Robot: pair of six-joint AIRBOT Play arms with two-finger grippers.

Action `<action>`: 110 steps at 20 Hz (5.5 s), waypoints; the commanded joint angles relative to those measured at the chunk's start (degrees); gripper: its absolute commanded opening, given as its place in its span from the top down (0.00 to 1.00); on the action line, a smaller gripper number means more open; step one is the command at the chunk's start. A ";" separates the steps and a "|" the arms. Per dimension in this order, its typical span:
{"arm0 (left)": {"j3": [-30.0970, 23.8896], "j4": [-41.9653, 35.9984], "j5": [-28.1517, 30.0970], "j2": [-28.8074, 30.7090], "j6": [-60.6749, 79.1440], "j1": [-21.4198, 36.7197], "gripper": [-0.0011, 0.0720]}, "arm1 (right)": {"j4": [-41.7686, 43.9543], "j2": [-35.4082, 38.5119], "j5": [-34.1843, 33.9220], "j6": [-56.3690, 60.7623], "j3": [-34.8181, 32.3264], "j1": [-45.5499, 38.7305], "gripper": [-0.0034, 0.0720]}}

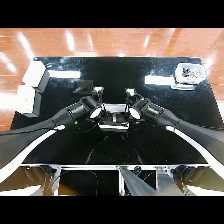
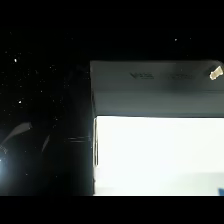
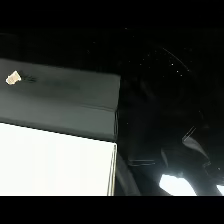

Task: Fold the box and place the chain.

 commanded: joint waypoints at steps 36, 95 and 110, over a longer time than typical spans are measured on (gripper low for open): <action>-0.02 0.02 -0.11 -0.02 0.13 -0.63 0.95 | -21.51 14.86 -6.38 -12.85 4.13 -49.77 0.00; -0.02 -0.02 2.27 -0.02 0.07 -0.61 0.95 | -4.31 -28.20 -5.16 -17.86 50.40 -59.58 0.92; -0.02 -1.29 3.19 -0.02 0.11 -0.90 0.95 | -4.09 6.51 -4.57 -27.63 50.40 -57.75 0.93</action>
